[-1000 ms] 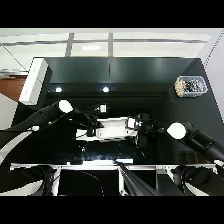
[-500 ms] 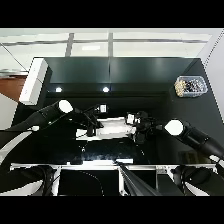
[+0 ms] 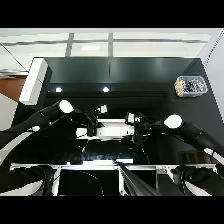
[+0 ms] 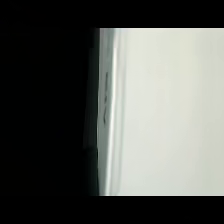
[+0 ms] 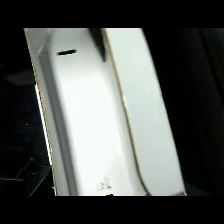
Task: Fold the box and place the chain.
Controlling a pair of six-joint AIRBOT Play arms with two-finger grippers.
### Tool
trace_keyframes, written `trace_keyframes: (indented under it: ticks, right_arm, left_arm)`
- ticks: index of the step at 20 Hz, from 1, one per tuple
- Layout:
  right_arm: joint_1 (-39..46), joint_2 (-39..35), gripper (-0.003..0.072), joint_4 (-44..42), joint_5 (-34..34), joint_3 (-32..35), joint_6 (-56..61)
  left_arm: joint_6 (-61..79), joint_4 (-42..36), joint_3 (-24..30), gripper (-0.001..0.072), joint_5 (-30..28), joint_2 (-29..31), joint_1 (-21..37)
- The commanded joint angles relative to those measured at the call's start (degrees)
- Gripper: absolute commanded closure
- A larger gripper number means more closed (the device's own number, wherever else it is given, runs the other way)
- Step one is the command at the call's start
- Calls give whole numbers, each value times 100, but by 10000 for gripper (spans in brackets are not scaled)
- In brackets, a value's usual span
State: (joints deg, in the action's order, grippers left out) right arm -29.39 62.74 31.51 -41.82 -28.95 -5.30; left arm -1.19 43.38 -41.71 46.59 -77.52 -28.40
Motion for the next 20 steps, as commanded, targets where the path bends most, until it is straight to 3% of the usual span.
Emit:
trace_keyframes:
  ticks: [1,9,10,12,20]
  right_arm:
    - [11,201,-19,256,-295,57,-289]
    - [-20,466,-17,280,-175,90,-573]
    - [-20,518,-6,280,-96,90,-573]
    - [-20,595,87,258,-7,90,-573]
    - [-179,675,87,256,175,90,-540]
  left_arm:
    - [-26,9,-4,680,15,0,-13]
    - [-31,-37,-4,680,70,0,-15]
    - [-33,-37,-4,680,116,0,-15]
    - [-33,-37,-4,680,225,0,-15]
    - [-33,-37,-4,680,271,0,-13]
